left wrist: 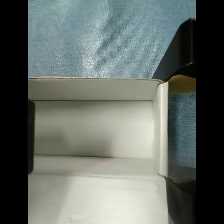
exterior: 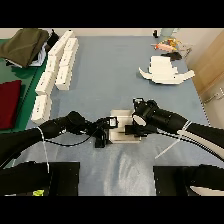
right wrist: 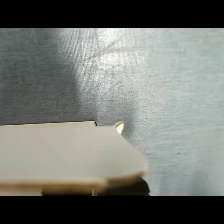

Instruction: Fold the box.

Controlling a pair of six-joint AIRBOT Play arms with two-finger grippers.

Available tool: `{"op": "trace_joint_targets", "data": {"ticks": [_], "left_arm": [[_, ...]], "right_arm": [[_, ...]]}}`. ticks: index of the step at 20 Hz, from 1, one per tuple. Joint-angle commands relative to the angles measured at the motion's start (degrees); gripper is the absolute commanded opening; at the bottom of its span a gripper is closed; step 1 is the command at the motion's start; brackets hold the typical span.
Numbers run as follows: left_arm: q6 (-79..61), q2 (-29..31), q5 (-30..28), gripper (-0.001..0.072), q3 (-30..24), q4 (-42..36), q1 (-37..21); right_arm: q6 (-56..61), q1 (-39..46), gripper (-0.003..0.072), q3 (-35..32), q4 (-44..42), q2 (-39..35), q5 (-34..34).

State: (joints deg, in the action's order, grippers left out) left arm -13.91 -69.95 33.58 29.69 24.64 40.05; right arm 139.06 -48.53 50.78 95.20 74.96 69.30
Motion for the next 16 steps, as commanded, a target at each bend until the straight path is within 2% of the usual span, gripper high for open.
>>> {"op": "trace_joint_targets", "data": {"ticks": [1,4,5,7,8,12,16], "left_arm": [[0.0,0.0,0.0,0.0509,0.0,0.0,0.0],[0.0,0.0,0.0,0.0509,0.0,0.0,0.0],[0.0,0.0,0.0,0.0509,0.0,0.0,0.0],[0.0,0.0,0.0,0.0509,0.0,0.0,0.0],[0.0,0.0,0.0,0.0509,0.0,0.0,0.0],[0.0,0.0,0.0,0.0509,0.0,0.0,0.0],[0.0,0.0,0.0,0.0509,0.0,0.0,0.0]], "right_arm": [[0.9,-0.1,0.0004,0.1,1.1,0.4,0.2],[0.6,-0.2,0.0005,0.1,1.1,0.4,0.2],[-0.2,-0.2,0.0033,0.1,1.0,0.3,0.2],[-0.3,-0.2,0.0429,0.2,0.1,0.0,1.1],[-0.3,-0.2,0.0480,0.2,0.0,-0.4,1.8],[-0.3,-0.1,0.0480,0.2,-0.1,-3.4,2.8],[-1.7,0.1,0.0480,0.7,0.0,-9.9,4.7]]}}
